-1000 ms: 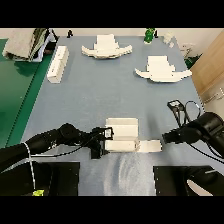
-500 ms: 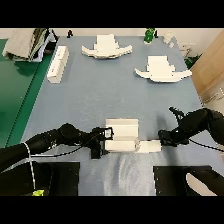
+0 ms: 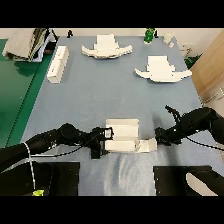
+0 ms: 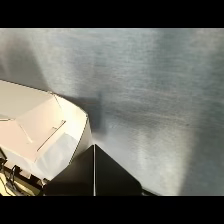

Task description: Fold the box.

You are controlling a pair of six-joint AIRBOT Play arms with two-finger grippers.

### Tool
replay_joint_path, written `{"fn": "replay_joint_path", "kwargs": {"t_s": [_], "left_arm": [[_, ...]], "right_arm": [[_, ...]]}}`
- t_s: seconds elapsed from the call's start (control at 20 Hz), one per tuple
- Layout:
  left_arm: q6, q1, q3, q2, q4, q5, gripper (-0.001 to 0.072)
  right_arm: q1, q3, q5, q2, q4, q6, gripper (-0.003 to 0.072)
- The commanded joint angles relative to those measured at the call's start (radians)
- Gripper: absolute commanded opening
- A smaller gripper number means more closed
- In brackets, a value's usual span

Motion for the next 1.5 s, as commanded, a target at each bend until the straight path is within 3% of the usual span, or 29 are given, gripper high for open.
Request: {"fn": "replay_joint_path", "kwargs": {"t_s": [0.0, 0.6, 1.05, 1.1, 1.2, 1.45], "left_arm": [[0.0, 0.001, 0.001, 0.0, 0.0, 0.0, 0.051], [0.0, 0.001, 0.001, 0.0, 0.0, 0.0, 0.0509], [0.0, 0.001, 0.001, 0.0, 0.0, 0.0, 0.0509], [0.0, 0.001, 0.001, 0.0, 0.0, 0.0, 0.051], [0.0, 0.001, 0.001, 0.0, 0.0, 0.0, 0.0509], [0.0, 0.001, 0.001, 0.0, 0.0, 0.0, 0.0509]], "right_arm": [[-0.002, -0.008, 0.047, 0.0, 0.002, -0.019, 0.0], [0.015, -0.097, 0.102, -0.023, 0.091, -0.034, 0.0001], [0.149, 0.014, 0.093, -0.023, 0.168, -0.042, 0.0003], [0.158, 0.027, 0.088, -0.023, 0.169, -0.04, 0.0066], [0.174, 0.043, 0.083, -0.023, 0.167, -0.023, 0.0371], [0.232, 0.045, 0.092, -0.023, 0.166, -0.013, 0.0381]]}}
